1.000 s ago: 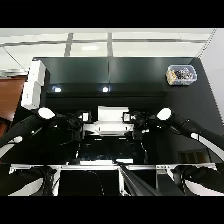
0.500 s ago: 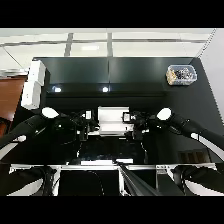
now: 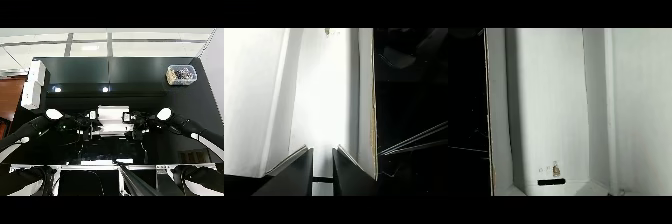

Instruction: Fold the box and place the chain.

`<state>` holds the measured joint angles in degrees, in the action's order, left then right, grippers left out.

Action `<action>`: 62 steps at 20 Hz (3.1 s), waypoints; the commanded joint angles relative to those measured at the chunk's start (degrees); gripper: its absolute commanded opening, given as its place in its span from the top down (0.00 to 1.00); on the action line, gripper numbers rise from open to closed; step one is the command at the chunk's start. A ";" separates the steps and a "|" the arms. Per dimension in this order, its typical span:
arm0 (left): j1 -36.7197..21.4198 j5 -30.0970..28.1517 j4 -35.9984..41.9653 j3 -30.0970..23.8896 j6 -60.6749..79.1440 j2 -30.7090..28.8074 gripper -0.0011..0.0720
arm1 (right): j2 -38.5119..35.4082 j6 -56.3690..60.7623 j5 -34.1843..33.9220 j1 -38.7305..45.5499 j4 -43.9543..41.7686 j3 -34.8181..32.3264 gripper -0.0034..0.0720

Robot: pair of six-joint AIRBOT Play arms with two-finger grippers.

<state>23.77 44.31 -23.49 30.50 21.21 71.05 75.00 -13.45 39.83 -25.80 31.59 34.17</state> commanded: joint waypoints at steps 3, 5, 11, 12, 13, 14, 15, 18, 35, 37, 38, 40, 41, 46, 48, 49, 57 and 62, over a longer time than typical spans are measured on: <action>0.22 -0.68 0.15 0.04 -0.20 0.04 0.72 | 0.04 0.00 0.00 -0.02 0.00 0.04 0.78; 0.22 -0.68 0.17 0.04 -0.20 0.04 0.44 | 0.04 0.00 0.00 -0.02 0.00 0.04 0.78; 0.15 -0.55 -0.13 0.04 -1.31 0.00 0.43 | 0.04 0.00 0.00 -0.02 0.00 0.04 0.78; -0.48 -0.09 -2.21 0.17 -5.88 -0.68 0.80 | 0.04 0.00 0.00 -0.02 0.00 0.04 0.78; -1.68 1.73 -5.44 0.46 -12.09 -1.88 0.94 | 0.04 0.00 0.00 -0.02 0.00 0.04 0.78; -3.63 4.52 -8.41 0.74 -20.72 -3.56 0.94 | 0.04 0.00 0.00 -0.02 0.00 0.04 0.78; -5.86 6.27 -11.23 0.81 -28.79 -5.46 0.95 | 0.04 0.00 0.00 -0.02 0.00 0.04 0.78; -14.56 8.07 -22.36 0.81 -49.44 -12.66 0.94 | 0.04 0.00 0.00 -0.02 0.00 0.04 0.78; -41.83 24.50 -22.91 0.57 -85.57 1.73 0.95 | 0.04 0.00 0.00 -0.02 0.00 0.04 0.78; -40.70 22.86 -22.01 0.57 -85.57 3.15 0.95 | 0.04 0.00 0.00 -0.02 0.00 0.04 0.78; -39.80 22.58 -21.16 0.55 -85.53 4.00 0.95 | 0.04 0.00 0.00 -0.02 0.00 0.04 0.78; -36.89 21.68 -18.80 0.35 -83.78 5.88 0.95 | 0.04 0.00 0.00 -0.02 0.00 0.04 0.78; -35.15 21.46 -16.52 0.35 -81.44 6.36 0.95 | 0.04 0.00 0.00 -0.02 0.00 0.04 0.78; -24.74 14.86 -9.01 0.39 -79.76 7.17 0.95 | 0.04 0.00 0.00 -0.02 0.00 0.04 0.78; -22.01 15.10 -6.75 0.42 -77.09 8.00 0.95 | 0.04 0.00 0.00 -0.02 0.00 0.04 0.78; -21.68 16.17 -5.42 0.44 -75.03 8.07 0.95 | 0.04 0.00 0.00 -0.02 0.00 0.04 0.78; -21.24 28.89 -2.84 4.96 -68.24 8.00 0.32 | 0.04 0.00 0.00 -0.02 0.00 0.04 0.78; -13.99 26.60 -4.83 9.42 -72.91 8.00 0.12 | 0.04 0.00 0.00 -0.02 0.00 0.04 0.78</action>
<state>6.46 71.79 -27.03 37.52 -48.23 79.02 75.00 -13.47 39.83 -25.80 31.62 34.17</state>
